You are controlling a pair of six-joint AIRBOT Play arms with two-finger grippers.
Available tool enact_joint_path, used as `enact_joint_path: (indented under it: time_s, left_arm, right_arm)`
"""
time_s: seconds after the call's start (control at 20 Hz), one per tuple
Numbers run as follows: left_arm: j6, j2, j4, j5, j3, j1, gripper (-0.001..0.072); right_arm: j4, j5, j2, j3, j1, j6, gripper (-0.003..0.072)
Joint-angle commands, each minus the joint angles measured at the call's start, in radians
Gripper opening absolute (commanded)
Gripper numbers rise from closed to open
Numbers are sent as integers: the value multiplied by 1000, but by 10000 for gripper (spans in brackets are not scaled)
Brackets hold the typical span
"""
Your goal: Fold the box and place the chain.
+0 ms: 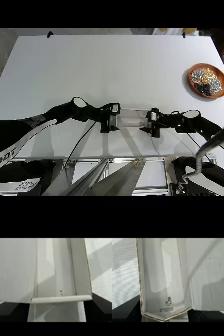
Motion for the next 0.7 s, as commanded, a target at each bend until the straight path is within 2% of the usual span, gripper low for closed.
enact_joint_path:
  time_s: [0.0,0.35,0.4,0.45,0.6,0.65]
  left_arm:
    - [6,-13,-7,0,1,-2,693]
    - [5,-12,-5,34,1,-21,679]
    - [0,-12,-5,47,1,-27,631]
    - [-6,-12,-6,58,1,-32,616]
    - [-9,-11,-6,62,1,-32,603]
    - [-8,-11,-6,61,1,-32,503]
  right_arm:
    - [0,0,1,0,0,0,356]
    - [0,0,1,0,0,0,356]
    - [0,0,1,0,0,0,356]
    - [0,0,1,0,0,0,356]
    - [0,0,1,0,0,0,356]
    - [0,0,1,0,0,0,356]
